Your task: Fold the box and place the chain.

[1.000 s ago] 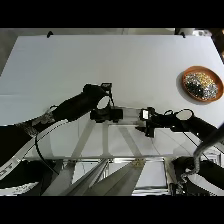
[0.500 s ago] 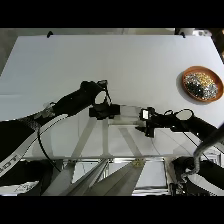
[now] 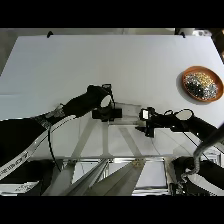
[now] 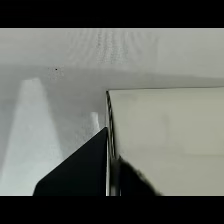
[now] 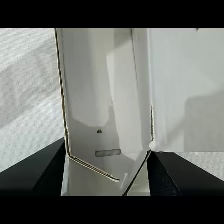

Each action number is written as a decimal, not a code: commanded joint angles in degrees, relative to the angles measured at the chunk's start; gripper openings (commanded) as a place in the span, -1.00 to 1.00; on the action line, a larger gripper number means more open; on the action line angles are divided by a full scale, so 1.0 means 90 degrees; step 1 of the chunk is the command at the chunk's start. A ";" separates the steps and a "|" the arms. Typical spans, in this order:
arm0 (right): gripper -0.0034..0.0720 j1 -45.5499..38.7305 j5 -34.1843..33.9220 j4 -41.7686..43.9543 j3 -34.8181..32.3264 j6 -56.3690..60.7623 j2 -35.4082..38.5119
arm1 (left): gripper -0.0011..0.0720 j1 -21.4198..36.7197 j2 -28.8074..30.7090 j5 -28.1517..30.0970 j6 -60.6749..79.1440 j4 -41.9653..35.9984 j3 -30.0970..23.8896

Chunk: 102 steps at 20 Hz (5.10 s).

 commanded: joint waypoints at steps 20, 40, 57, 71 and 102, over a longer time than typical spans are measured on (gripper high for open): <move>0.15 0.0002 0.0002 0.0000 0.0000 0.0000 0.0000 | -0.95 -0.0223 -0.0136 0.0070 0.0000 0.0005 0.0002; 0.15 0.0002 0.0002 0.0000 0.0000 0.0000 0.0000 | -0.16 -0.0294 0.1032 -0.0274 -0.0005 0.0631 0.0002; 0.15 0.0002 0.0002 0.0000 0.0000 0.0000 0.0000 | 0.81 0.1758 0.4080 0.1384 1.1074 -0.0559 -0.2761; 0.15 0.0002 0.0002 0.0000 0.0000 0.0000 0.0002 | 0.95 0.1821 0.1615 0.2166 1.6551 -0.4847 -0.3128; 0.15 0.0002 0.0002 0.0000 0.0000 0.0000 0.0000 | 0.31 0.1627 0.0855 0.2263 1.7070 -0.6098 -0.3128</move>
